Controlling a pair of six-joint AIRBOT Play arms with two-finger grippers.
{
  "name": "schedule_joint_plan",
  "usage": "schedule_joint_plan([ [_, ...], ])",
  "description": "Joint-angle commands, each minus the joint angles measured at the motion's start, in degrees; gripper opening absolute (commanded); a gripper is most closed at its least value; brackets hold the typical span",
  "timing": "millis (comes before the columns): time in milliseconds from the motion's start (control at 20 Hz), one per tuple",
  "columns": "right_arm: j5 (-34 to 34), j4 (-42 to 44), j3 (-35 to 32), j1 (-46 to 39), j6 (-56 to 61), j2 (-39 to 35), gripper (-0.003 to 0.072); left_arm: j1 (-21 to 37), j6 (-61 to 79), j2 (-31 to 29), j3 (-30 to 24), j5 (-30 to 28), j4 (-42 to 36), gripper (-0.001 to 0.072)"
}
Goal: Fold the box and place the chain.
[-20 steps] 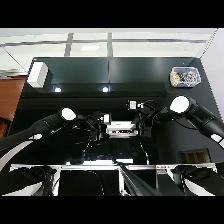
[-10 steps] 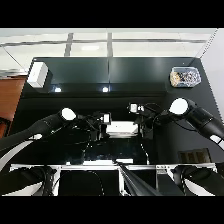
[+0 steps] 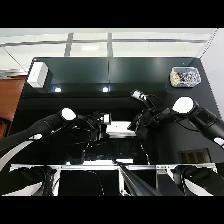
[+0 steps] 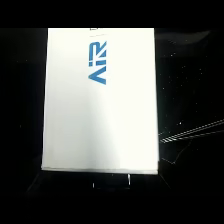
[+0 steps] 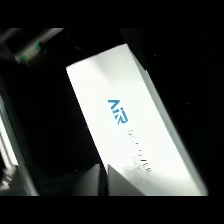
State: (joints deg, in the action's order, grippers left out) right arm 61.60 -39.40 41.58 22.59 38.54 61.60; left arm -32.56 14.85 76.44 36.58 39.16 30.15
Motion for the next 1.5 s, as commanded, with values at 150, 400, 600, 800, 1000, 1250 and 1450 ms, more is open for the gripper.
schedule_joint_plan([
  [150, -9.4, 5.3, -6.1, 0.0, 17.6, 3.5, 0.0015, 0.0, 0.0, 0.0, 0.0, 0.0, -0.1, 0.0372],
  [400, -9.1, 4.9, -6.2, -0.3, 17.6, 5.8, 0.0015, 0.0, 0.0, 0.0, 0.0, 0.0, -0.6, 0.0372],
  [600, -4.2, 4.9, -3.3, -3.4, 17.2, 2.1, 0.0015, 0.1, 0.0, -0.1, 0.1, 0.1, -2.6, 0.0372],
  [800, 4.2, 2.0, 1.4, -12.9, 17.2, -5.0, 0.0015, 0.1, -1.9, -2.5, 0.1, -0.1, -1.8, 0.0638],
  [1000, 10.8, -7.5, 1.6, -23.8, 18.2, -8.8, 0.0015, 0.1, -9.5, -7.9, 0.4, 2.6, 3.1, 0.072],
  [1250, 7.6, -10.2, 1.4, -26.8, 18.3, -8.8, 0.0015, -5.7, -13.2, -7.4, 7.8, 1.1, 2.0, 0.0717],
  [1450, 5.0, -11.2, 1.5, -26.8, 18.0, -8.8, 0.0015, -10.1, -25.0, 5.4, 18.5, -0.6, 2.1, 0.0717],
])
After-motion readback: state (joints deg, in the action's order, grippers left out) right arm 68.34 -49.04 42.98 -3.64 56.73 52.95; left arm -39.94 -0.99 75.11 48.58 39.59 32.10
